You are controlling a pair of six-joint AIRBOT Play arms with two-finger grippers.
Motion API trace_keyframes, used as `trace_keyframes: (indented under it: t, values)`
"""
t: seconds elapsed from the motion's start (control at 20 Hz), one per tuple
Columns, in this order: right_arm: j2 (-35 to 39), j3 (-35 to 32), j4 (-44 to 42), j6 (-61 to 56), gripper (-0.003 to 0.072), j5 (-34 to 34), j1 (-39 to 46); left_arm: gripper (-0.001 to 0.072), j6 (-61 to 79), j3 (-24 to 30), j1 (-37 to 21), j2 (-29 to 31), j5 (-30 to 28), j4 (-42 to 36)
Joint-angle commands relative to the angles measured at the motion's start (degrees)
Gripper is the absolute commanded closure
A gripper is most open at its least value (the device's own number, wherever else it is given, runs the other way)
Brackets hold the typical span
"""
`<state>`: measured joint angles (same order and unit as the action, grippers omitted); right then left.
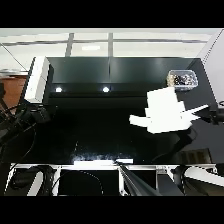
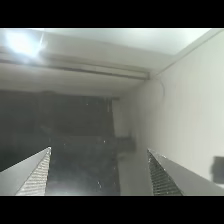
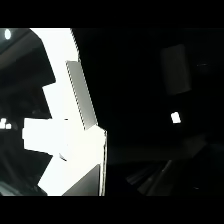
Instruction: Fold the box and place the chain.
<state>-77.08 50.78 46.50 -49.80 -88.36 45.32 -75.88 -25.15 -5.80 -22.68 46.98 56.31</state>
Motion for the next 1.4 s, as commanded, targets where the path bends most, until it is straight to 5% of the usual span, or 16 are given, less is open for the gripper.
trace_keyframes:
  t: [0.0,0.3,0.65,1.05,1.35]
  values:
    - [2.0,-3.8,-2.3,0.4,0.0649,1.0,-8.8,0.0003,0.1,0.0,0.0,-0.2,3.3,-0.5]
    - [8.2,-7.6,-6.5,2.0,0.0649,8.8,-24.9,0.0003,1.0,0.0,1.2,-8.2,6.8,-4.8]
    - [29.5,-29.2,-21.4,14.0,0.0649,26.9,-39.5,0.0004,11.5,-0.3,14.3,-28.2,5.8,-23.5]
    - [30.1,-32.3,-21.4,14.0,0.0649,33.3,-48.8,0.0005,30.9,-5.4,19.3,-50.0,6.4,-36.2]
    - [30.1,-32.3,-21.4,13.5,0.0649,33.4,-48.8,0.0006,56.7,-7.9,19.4,-61.0,21.9,-48.6]
